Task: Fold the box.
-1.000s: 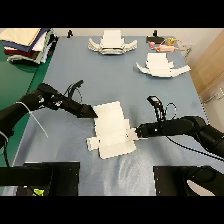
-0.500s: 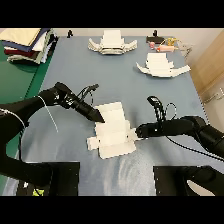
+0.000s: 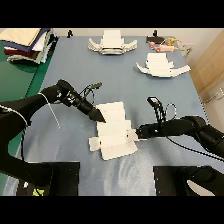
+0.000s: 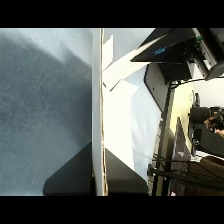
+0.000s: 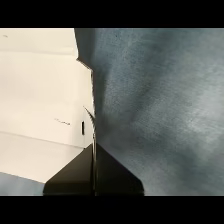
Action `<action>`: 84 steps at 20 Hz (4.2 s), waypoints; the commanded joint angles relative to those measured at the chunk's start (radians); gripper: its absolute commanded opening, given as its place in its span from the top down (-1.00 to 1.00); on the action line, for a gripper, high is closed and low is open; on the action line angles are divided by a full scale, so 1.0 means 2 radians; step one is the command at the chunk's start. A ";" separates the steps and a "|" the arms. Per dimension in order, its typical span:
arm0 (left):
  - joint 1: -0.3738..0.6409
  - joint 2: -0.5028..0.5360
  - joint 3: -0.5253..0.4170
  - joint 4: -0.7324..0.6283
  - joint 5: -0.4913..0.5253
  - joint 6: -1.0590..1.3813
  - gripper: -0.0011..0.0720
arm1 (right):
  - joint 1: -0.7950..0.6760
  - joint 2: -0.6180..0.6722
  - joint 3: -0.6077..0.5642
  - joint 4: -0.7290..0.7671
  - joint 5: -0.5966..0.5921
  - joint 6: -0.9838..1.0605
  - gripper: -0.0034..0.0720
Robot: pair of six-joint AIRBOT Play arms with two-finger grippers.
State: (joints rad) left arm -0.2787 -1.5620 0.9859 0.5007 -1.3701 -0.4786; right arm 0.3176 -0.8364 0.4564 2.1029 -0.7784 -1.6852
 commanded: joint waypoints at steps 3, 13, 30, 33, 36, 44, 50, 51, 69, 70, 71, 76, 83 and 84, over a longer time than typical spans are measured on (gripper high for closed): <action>-0.001 0.000 0.006 -0.026 -0.012 0.042 0.93 | 0.000 0.001 0.003 -0.105 0.000 0.000 -0.08; -0.040 0.041 0.029 0.011 0.066 0.207 0.94 | 0.000 0.001 0.043 -0.393 -0.038 0.207 -0.09; -0.142 0.130 -0.117 0.018 0.250 0.262 0.94 | 0.000 0.001 0.065 -0.353 -0.021 0.207 -0.09; -0.147 0.130 -0.115 0.026 0.253 0.228 0.94 | 0.000 0.001 0.065 -0.353 -0.021 0.207 -0.09; -0.147 0.139 -0.109 0.031 0.251 0.216 0.94 | 0.000 0.001 0.065 -0.353 -0.021 0.207 -0.09; -0.147 0.146 -0.102 0.031 0.236 0.203 0.94 | 0.000 0.001 0.065 -0.350 -0.021 0.207 -0.09; -0.147 0.146 -0.102 0.028 0.186 0.201 0.94 | 0.000 0.001 0.065 -0.349 -0.027 0.207 -0.09; -0.147 0.147 -0.102 0.024 0.187 0.201 0.94 | 0.000 0.001 0.065 -0.350 -0.027 0.207 -0.09; -0.114 0.170 -0.097 0.001 0.184 0.204 0.94 | 0.000 0.001 0.065 -0.344 -0.026 0.207 -0.09; -0.117 0.170 -0.101 0.001 0.185 0.204 0.94 | 0.000 0.001 0.065 -0.344 -0.026 0.207 -0.09; -0.120 0.170 -0.107 0.001 0.190 0.205 0.94 | 0.000 0.001 0.065 -0.344 -0.026 0.207 -0.09; -0.122 0.170 -0.128 0.002 0.207 0.205 0.94 | 0.000 0.001 0.065 -0.342 -0.027 0.207 -0.09; -0.125 0.169 -0.131 0.019 0.209 0.203 0.94 | 0.000 0.001 0.065 -0.336 -0.026 0.207 -0.09; -0.128 0.169 -0.131 0.027 0.209 0.203 0.94 | 0.000 0.001 0.065 -0.336 -0.026 0.207 -0.09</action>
State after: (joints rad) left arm -0.5270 -1.2228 0.7254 0.5308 -0.9520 -0.0711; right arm 0.3176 -0.8352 0.5861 1.4246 -0.8314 -1.2716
